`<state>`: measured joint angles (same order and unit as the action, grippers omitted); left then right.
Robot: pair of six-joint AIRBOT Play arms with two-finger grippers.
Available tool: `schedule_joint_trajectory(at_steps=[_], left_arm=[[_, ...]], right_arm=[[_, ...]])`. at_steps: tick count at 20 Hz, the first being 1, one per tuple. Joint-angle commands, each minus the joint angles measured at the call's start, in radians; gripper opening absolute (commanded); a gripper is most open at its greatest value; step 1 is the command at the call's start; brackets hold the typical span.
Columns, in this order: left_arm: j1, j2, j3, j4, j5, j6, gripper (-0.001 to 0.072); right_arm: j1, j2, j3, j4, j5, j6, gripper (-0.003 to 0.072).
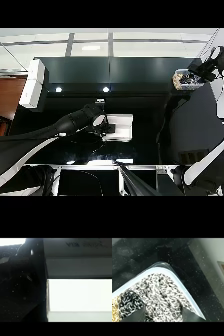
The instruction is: Fold the box and place the chain.
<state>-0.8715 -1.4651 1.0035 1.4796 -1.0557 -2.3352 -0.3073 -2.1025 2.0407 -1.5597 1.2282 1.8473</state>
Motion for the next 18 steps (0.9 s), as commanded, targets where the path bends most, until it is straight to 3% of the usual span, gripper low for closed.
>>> schedule_joint_trajectory(at_steps=[1,2,3,11,18], left_arm=[[0.0,0.0,0.001,0.0,0.0,0.0,0.0029],[0.0,0.0,0.001,0.0,0.0,0.0,0.0029],[0.0,0.0,0.001,0.0,0.0,0.0,0.003],[0.0,0.0,0.001,0.0,0.0,0.0,0.0029],[0.0,0.0,0.001,0.0,0.0,0.0,0.003]], right_arm=[[-0.001,-0.011,0.0,0.0,0.005,-0.001,0.041],[-0.001,-0.01,0.0,0.001,0.009,-0.009,0.0112],[-0.001,-0.007,0.001,0.002,0.013,-0.021,0.0006],[0.011,0.099,0.001,0.015,0.116,-0.19,0.0009],[0.015,0.267,0.001,0.014,0.079,-0.233,0.0008]])
